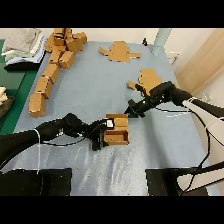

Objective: Fold the box.

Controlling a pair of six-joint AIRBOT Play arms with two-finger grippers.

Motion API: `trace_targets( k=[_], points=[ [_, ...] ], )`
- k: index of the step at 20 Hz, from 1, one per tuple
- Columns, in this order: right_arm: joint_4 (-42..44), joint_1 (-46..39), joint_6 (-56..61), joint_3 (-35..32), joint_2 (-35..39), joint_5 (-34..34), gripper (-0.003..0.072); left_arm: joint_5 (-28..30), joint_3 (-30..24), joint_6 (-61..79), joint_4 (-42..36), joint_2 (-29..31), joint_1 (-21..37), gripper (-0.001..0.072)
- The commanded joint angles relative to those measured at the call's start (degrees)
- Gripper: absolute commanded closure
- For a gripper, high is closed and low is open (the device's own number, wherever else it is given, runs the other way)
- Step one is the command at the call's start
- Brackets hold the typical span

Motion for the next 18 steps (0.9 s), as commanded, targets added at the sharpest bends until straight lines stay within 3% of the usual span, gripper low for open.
trace_targets(
  k=[1, 9, 18],
  points=[
    [6.21, 3.63, -11.89, -0.35, -0.46, -3.08, 0.0685, 0.02, 0.04, 0.00, 0.00, 0.02, -0.04, 0.0315],
    [2.67, 10.49, -17.46, -7.02, 10.05, 0.61, 0.0685, 0.02, 0.04, 0.00, 0.00, 0.02, -0.04, 0.0315],
    [-6.84, 19.58, -18.10, -15.58, 21.46, 17.86, 0.0685, 0.02, 0.04, 0.00, 0.00, 0.02, -0.04, 0.0315]
  ],
)
